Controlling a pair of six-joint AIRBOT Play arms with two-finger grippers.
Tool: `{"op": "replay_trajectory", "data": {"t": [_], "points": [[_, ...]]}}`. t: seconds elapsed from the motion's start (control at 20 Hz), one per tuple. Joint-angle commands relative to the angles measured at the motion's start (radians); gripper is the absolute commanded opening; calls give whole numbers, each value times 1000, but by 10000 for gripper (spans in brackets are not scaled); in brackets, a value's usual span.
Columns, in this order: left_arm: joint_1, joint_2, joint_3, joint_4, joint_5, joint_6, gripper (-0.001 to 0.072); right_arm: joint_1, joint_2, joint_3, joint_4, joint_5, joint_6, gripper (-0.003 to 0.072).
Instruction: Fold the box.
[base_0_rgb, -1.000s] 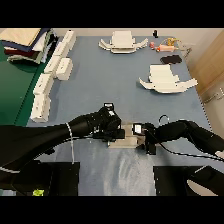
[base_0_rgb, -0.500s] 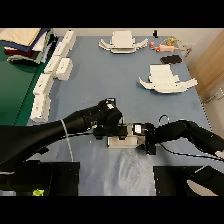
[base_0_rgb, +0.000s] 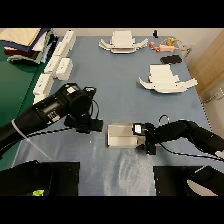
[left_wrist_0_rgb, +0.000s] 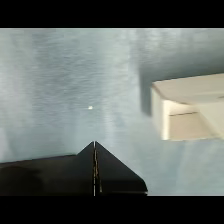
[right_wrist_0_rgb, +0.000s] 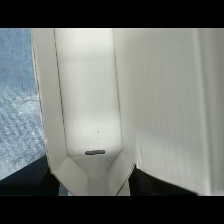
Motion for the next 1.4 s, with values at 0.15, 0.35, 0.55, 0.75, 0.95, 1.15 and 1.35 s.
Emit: {"op": "replay_trajectory", "data": {"t": [0.15,0.35,0.55,0.75,0.95,1.15,1.35], "points": [[354,130,-289,-489,233,859,16,1,-1,0,0,0,0,508],[528,147,-393,-690,200,1511,17,1,-1,0,0,0,0,508],[460,147,-399,-657,417,1695,621,1,-1,0,0,0,1,508],[417,147,-451,-684,547,1965,690,0,-1,0,0,0,1,508],[387,142,-575,-779,640,2205,691,0,-1,0,0,0,0,508],[277,66,-592,-927,764,2336,698,0,-1,0,0,0,0,508],[204,-10,-582,-1017,848,2395,698,0,-1,0,0,0,0,508]]}}
